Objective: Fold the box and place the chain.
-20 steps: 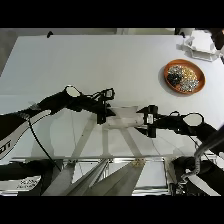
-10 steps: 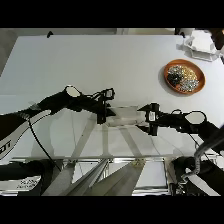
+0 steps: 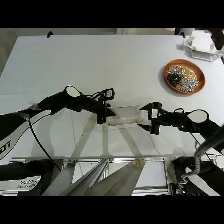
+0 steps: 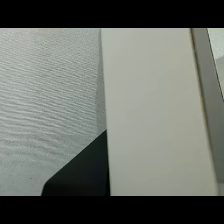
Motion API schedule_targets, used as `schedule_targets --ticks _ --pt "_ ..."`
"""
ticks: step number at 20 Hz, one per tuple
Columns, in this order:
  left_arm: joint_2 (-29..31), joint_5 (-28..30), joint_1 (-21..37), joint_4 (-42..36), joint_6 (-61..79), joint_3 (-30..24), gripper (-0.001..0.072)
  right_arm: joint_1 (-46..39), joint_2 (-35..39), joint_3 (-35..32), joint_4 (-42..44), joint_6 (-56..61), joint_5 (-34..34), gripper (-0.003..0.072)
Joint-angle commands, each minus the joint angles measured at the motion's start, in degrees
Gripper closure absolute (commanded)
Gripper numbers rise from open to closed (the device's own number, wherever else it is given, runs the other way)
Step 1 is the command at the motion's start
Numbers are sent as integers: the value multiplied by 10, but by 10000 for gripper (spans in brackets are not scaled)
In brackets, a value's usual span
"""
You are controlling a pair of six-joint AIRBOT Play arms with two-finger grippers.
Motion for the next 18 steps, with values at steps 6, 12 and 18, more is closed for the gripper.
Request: schedule_targets --ticks 6,12,18 --pt "0 0 0 0 0 0 697 -5 -50 28 6 6 26 -6" --pt "0 0 0 0 0 0 697 -5 -80 52 8 5 31 -5" --pt "0 0 0 0 0 0 697 -5 -101 53 8 5 35 -5"
